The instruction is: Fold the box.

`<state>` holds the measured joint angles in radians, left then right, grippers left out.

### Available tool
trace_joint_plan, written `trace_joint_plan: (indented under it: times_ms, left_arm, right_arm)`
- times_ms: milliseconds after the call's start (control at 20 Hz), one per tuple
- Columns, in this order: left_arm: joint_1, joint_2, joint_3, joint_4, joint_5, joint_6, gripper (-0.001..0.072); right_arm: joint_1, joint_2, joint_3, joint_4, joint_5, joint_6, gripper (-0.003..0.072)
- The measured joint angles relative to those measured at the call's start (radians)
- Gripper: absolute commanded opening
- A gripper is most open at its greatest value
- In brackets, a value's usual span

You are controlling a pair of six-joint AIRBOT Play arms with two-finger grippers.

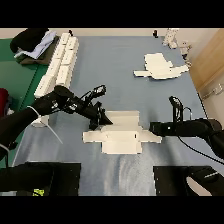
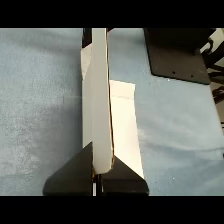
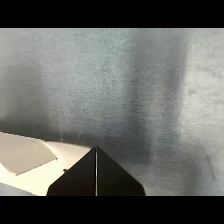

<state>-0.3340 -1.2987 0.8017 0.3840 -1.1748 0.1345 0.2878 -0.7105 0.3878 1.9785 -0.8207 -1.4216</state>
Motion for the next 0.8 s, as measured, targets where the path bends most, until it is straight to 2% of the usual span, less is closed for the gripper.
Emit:
trace_joint_plan:
  times_ms: [250, 400, 550, 800]
  left_arm:
    - [0.012, -0.06, 0.04, 0.006, -0.044, -0.019, 0.0015]
    - [0.014, -0.069, 0.035, 0.004, -0.035, -0.021, 0.0013]
    - [0.014, -0.057, -0.003, -0.022, -0.001, 0.011, 0.0011]
    - [-0.016, 0.049, -0.113, -0.078, 0.119, 0.098, 0.0011]
  right_arm:
    - [0.0, 0.0, 0.0, 0.0, 0.02, 0.0, 0.0002]
    - [0.0, 0.0, 0.0, 0.0, 0.034, 0.0, 0.0003]
    - [0.0, 0.0, 0.0, 0.0, 0.051, 0.0, 0.0003]
    - [0.0, 0.0, 0.0, 0.0, 0.075, 0.0, 0.0002]
